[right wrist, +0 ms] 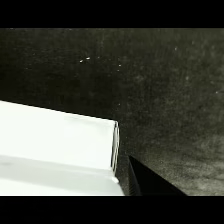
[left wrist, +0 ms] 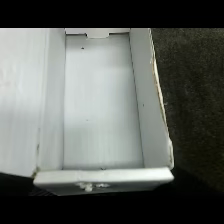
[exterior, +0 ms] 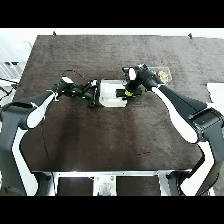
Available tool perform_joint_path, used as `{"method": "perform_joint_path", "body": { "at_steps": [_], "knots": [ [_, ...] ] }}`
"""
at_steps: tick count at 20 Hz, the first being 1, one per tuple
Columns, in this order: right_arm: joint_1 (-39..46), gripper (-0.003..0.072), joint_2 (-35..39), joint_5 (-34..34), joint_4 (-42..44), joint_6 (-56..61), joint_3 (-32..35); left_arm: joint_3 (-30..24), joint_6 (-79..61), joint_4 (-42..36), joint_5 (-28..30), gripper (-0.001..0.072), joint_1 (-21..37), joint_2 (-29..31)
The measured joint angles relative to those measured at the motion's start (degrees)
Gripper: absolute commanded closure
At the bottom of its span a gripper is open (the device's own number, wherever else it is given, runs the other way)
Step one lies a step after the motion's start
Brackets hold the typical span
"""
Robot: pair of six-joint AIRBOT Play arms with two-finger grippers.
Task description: Fold the box and place the chain.
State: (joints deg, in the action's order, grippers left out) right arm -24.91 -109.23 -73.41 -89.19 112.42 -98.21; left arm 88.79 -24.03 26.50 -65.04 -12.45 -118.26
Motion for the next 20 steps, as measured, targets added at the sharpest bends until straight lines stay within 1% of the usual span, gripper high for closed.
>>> {"method": "perform_joint_path", "body": {
  "at_steps": [2, 3, 4, 6, 9, 10, 11, 12, 20],
  "knots": [
    [-0.07, 0.0485, -0.20, -0.48, -0.17, 1.36, -0.13, 0.00, 0.00, 0.00, -0.02, 0.0433, -0.02, 0.00],
    [-0.15, 0.0605, -0.26, -0.66, -0.24, 1.99, -0.17, 0.00, -0.02, 0.00, -0.02, 0.0433, -0.02, 0.00],
    [-0.28, 0.0612, -0.33, -0.70, -0.20, 2.62, -0.22, 0.00, 0.02, -0.04, -0.04, 0.0433, -0.02, 0.00],
    [-0.48, 0.0668, -0.39, -0.85, -0.39, 3.63, -0.28, 0.00, 0.11, -0.07, -0.11, 0.0433, 0.00, 0.00],
    [-0.59, 0.0667, -0.42, -0.96, -0.42, 3.96, -0.35, 0.00, 0.11, -0.07, -0.09, 0.0433, 0.00, 0.00],
    [-0.63, 0.0527, -0.42, -0.96, -0.42, 4.00, -0.35, 0.00, 0.09, -0.04, -0.07, 0.0433, 0.00, 0.00],
    [-0.63, 0.0277, -0.44, -1.14, -0.46, 3.80, -0.37, 0.00, -0.09, 0.00, 0.07, 0.0433, 0.00, 0.02],
    [-0.66, 0.0204, -0.46, -1.60, -0.44, 3.80, -0.37, 0.00, -0.09, 0.00, 0.24, 0.0433, 0.04, 0.02],
    [-0.66, 0.0203, 1.44, -0.74, 0.07, 3.98, -0.94, 0.00, -0.04, 0.00, 0.13, 0.0433, 0.09, 0.00]
  ]
}}
